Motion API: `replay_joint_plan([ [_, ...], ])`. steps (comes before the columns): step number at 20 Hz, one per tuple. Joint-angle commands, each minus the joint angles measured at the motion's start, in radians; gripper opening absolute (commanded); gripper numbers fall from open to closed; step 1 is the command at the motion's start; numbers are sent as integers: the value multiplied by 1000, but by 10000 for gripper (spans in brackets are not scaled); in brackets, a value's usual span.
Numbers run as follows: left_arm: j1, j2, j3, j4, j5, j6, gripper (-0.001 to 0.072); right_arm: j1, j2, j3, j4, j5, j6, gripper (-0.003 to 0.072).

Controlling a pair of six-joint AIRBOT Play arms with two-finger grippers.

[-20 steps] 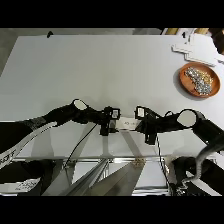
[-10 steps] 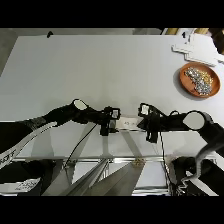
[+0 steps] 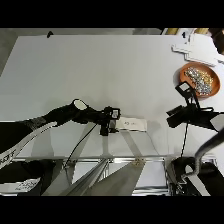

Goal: Fold the box and place the chain.

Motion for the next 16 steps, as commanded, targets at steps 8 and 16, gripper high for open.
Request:
replay_joint_plan([
  [8,0,0,1,1,0,0,169,-133,-129,-41,-221,185,225,20],
  [16,0,0,1,0,0,0,169,-133,-129,-41,-220,183,225,20],
])
